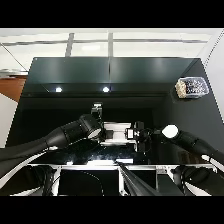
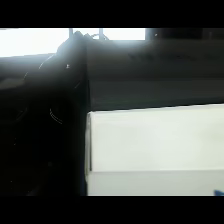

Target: Fold the box and place the chain.

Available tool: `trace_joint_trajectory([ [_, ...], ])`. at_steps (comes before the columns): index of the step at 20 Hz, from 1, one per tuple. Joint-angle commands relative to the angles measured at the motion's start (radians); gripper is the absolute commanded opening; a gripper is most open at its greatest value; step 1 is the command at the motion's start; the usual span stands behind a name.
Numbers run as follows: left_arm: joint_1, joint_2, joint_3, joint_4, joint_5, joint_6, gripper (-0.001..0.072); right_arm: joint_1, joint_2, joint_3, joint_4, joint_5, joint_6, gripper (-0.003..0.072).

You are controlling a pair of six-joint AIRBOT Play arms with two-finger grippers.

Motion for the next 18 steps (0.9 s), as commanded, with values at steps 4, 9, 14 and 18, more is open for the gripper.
trace_joint_trajectory([
  [4,-0.001,-0.004,0.0,0.002,-0.011,-0.004,0.0045,0.001,0.0,0.0,0.0,0.0,0.0,0.0408],
  [9,0.0,-0.004,0.006,0.002,-0.019,-0.004,0.0407,0.001,0.0,0.0,0.0,0.0,0.0,0.0408],
  [14,0.0,-0.005,0.011,0.003,-0.005,-0.004,0.0415,0.001,0.0,0.0,0.0,0.0,0.0,0.0407],
  [18,-0.001,-0.011,0.011,-0.012,0.011,-0.004,0.0115,0.001,0.0,0.0,0.0,0.0,0.0,0.0407],
])
